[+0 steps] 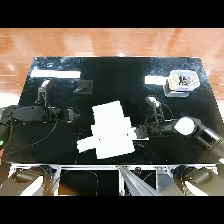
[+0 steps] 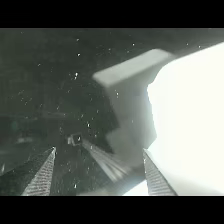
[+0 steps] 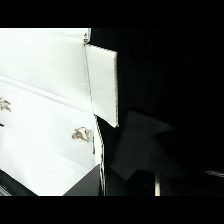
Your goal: Fold the box and place the chain.
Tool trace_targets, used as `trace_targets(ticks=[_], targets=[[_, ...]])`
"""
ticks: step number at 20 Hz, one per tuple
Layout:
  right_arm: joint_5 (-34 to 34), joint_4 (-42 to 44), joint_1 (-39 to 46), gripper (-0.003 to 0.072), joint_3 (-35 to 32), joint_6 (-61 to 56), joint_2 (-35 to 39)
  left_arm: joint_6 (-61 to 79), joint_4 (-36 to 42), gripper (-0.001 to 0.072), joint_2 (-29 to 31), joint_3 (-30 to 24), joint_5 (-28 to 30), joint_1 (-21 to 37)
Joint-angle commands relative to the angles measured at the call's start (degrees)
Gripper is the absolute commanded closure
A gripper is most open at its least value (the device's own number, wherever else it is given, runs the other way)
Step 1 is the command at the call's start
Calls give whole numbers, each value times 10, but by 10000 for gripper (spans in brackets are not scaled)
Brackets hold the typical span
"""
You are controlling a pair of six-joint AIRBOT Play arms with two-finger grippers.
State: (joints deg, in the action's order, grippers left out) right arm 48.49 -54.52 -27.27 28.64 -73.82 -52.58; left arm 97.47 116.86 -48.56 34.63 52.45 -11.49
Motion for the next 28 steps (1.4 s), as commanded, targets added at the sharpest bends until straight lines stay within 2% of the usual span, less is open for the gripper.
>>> trace_targets(ticks=[1,3,4,7,10,13,16,21,22,24,28], targets=[[-42,-10,-31,648,-28,-37,11,71,82,96,-34,-14,-31,0],[-42,-10,-31,648,-28,-41,11,212,211,97,-87,-14,29,0],[-42,-10,-31,648,-28,-46,11,264,250,97,-118,-13,64,0],[-42,-10,-31,648,-28,-53,11,384,308,97,-223,-3,140,0],[-41,-7,-31,648,-28,-55,11,471,365,97,-307,23,179,0],[-37,-5,-31,648,-28,-56,11,517,378,98,-361,61,206,-1],[-37,-5,-31,648,-28,-55,11,555,381,111,-391,97,240,-3],[-37,-6,-31,648,-28,-55,11,564,342,114,-433,128,266,-26],[-37,-6,-31,647,-28,-55,11,567,340,132,-437,128,265,-29],[-38,-6,-31,648,-28,-55,11,577,340,243,-442,130,264,-36],[-37,-6,-31,648,-28,-55,11,579,334,249,-458,130,264,-45]])
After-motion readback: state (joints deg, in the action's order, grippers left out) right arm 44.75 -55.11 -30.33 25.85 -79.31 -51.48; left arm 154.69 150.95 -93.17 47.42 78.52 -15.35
